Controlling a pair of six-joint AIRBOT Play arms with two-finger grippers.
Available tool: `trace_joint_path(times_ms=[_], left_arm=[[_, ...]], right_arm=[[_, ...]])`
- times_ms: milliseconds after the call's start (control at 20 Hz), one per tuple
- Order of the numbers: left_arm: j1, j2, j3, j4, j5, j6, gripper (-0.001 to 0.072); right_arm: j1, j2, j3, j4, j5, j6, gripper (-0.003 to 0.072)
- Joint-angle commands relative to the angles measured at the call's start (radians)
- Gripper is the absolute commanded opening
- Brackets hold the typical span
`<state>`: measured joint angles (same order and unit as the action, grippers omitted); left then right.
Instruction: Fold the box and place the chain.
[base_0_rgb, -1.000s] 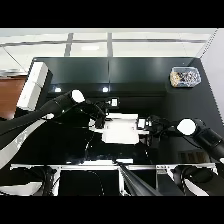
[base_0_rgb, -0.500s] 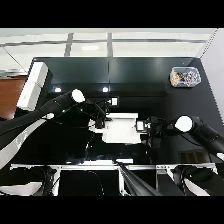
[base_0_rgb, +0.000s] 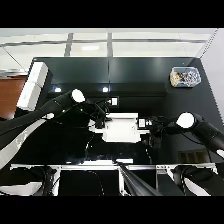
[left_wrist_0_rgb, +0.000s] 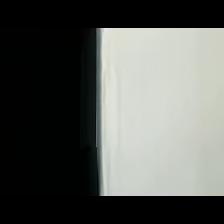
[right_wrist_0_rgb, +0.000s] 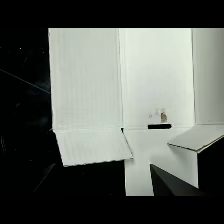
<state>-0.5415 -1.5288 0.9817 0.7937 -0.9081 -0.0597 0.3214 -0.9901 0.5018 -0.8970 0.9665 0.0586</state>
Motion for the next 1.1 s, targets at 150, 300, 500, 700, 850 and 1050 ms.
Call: trace_joint_path(times_ms=[150, 300, 500, 700, 850, 1050], left_arm=[[-0.004, 0.0, 0.001, -0.027, -0.011, 0.0, 0.0027], [-0.004, 0.0, 0.001, -0.027, -0.013, 0.0, 0.0027], [-0.004, 0.0, 0.001, -0.027, -0.013, 0.0, 0.0027], [-0.004, 0.0, 0.001, -0.028, -0.012, -0.013, 0.0027], [-0.004, 0.0, 0.001, -0.028, -0.011, -0.027, 0.0027], [-0.004, 0.0, 0.001, -0.028, -0.009, -0.027, 0.0027]], right_arm=[[0.055, -0.007, -0.066, 0.082, -0.09, -0.033, 0.0703], [0.124, -0.024, -0.085, 0.146, -0.206, -0.024, 0.0704], [0.147, -0.027, -0.064, 0.16, -0.285, 0.001, 0.0704], [0.11, -0.01, 0.015, 0.114, -0.224, 0.005, 0.0704], [0.071, -0.01, 0.043, 0.114, -0.207, 0.004, 0.0704], [0.012, -0.01, 0.044, 0.123, -0.207, 0.002, 0.0704]])
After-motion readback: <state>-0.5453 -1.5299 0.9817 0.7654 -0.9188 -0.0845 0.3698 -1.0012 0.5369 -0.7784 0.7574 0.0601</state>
